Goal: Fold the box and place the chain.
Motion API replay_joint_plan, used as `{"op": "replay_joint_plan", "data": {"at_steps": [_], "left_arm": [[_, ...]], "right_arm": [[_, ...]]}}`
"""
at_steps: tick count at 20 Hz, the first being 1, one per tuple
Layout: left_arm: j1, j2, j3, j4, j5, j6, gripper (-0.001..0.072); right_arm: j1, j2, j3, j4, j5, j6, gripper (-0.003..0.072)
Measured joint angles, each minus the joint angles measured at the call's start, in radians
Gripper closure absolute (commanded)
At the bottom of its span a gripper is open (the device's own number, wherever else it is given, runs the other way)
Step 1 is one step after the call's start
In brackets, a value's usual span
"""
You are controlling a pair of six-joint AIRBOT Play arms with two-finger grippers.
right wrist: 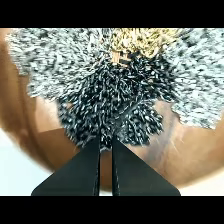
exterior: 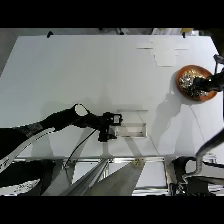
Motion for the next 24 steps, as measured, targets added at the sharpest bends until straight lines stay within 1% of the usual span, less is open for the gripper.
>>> {"op": "replay_joint_plan", "data": {"at_steps": [4,9,13,17,21,24], "left_arm": [[0.000,0.000,0.000,0.000,0.000,0.000,0.0570],[0.000,0.000,0.000,0.000,0.000,0.000,0.0570],[0.000,0.000,0.000,0.000,0.000,0.000,0.0570],[0.000,0.000,0.000,0.000,0.000,0.000,0.0570],[0.000,0.000,0.000,0.000,0.000,0.000,0.0570],[0.000,0.000,0.000,0.000,0.000,0.000,0.0570]], "right_arm": [[0.000,0.183,0.000,0.026,0.080,-0.027,0.0670],[0.000,0.417,0.000,0.156,0.175,-0.048,0.0669],[0.010,0.545,0.000,0.262,0.270,-0.072,0.0670],[0.105,0.638,0.000,0.317,0.359,-0.085,0.0670],[0.243,0.734,0.000,0.334,0.433,-0.090,0.0670],[0.319,0.800,0.000,0.338,0.467,-0.088,0.0669]]}}
